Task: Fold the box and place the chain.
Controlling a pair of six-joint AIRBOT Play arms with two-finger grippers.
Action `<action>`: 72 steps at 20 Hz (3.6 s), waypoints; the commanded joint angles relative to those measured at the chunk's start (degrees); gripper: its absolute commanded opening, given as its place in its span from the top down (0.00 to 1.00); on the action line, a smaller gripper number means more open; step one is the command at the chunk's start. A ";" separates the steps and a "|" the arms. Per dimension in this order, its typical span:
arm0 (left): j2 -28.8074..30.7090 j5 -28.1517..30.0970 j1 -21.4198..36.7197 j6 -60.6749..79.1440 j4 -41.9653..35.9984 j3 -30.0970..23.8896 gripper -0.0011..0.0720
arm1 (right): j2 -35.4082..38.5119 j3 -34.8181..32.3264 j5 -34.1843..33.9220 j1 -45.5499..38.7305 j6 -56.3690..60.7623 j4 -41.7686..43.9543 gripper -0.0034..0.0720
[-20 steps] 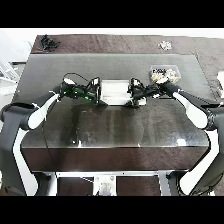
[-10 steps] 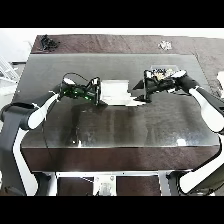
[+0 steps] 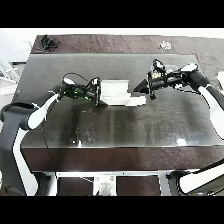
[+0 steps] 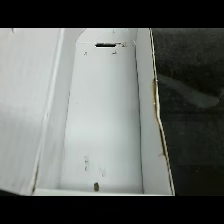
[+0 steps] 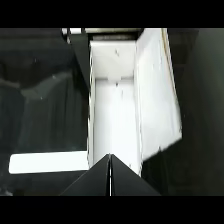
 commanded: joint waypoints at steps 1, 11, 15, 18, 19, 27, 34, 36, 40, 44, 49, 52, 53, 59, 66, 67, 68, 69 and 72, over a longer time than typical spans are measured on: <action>-0.02 0.02 -0.04 0.00 0.00 0.00 0.50 | 0.33 -0.35 -4.94 3.06 2.91 4.92 0.94; -0.02 0.02 -0.04 0.00 0.00 0.00 0.50 | -6.45 4.39 -24.57 8.04 3.26 3.80 0.94; -0.02 0.02 -0.04 0.00 0.00 0.00 0.50 | -9.75 8.39 -24.44 8.28 7.10 -2.38 0.94; -0.02 0.00 -0.04 0.00 0.00 0.00 0.50 | -11.08 8.52 -20.98 8.74 7.69 -7.17 0.94; -0.02 0.02 -0.04 0.00 0.00 0.00 0.50 | -11.41 8.50 -20.35 8.94 8.04 -9.09 0.94; -0.02 0.00 -0.04 0.00 0.00 0.00 0.50 | -11.69 9.11 -20.65 9.27 5.75 -10.73 0.94; -0.02 0.00 -0.04 -0.02 0.00 0.00 0.50 | -3.65 9.05 -20.79 9.18 8.94 -8.46 0.95; -0.02 0.00 -0.04 -0.02 0.00 0.00 0.50 | 1.40 5.57 -20.87 8.87 8.96 -8.63 0.95; 0.00 0.00 -0.04 -0.02 0.00 0.00 0.50 | 12.20 -8.02 -25.27 7.39 8.72 -9.97 0.94; -0.02 0.02 -0.04 -0.02 0.00 0.00 0.50 | 11.61 -13.42 -25.11 5.75 5.01 -9.94 0.06; -0.02 0.02 -0.04 -0.02 0.00 0.00 0.50 | 7.39 -13.42 -24.68 5.99 2.64 -10.01 0.06; 0.00 0.02 -0.04 -0.02 0.00 0.00 0.50 | 5.86 -13.40 -23.98 5.99 1.51 -9.99 0.06; -0.02 0.02 -0.04 -0.02 0.00 0.00 0.50 | 5.51 -13.35 -24.00 5.99 0.92 -9.90 0.06; -0.02 0.00 -0.04 -0.02 0.00 0.00 0.50 | 3.93 -13.31 -23.74 6.10 -3.08 -8.59 0.36; -0.02 0.00 -0.04 -0.02 0.00 0.00 0.50 | 2.49 -12.41 -24.11 9.79 -6.19 -6.19 0.55; -0.02 0.00 -0.04 -0.02 0.00 0.00 0.50 | 2.08 -12.11 -24.72 10.16 -6.19 -6.19 0.55; -0.02 -0.02 -0.04 -0.02 0.00 0.00 0.50 | 1.77 -11.93 -25.40 10.43 -6.19 -6.01 0.55; -0.02 -0.02 -0.04 -0.02 0.00 0.00 0.50 | 1.57 -11.93 -26.16 10.64 -6.21 -5.75 0.55; -0.02 -0.02 -0.04 -0.07 0.00 0.00 0.50 | 1.40 -11.87 -27.41 11.37 -6.38 -5.09 0.57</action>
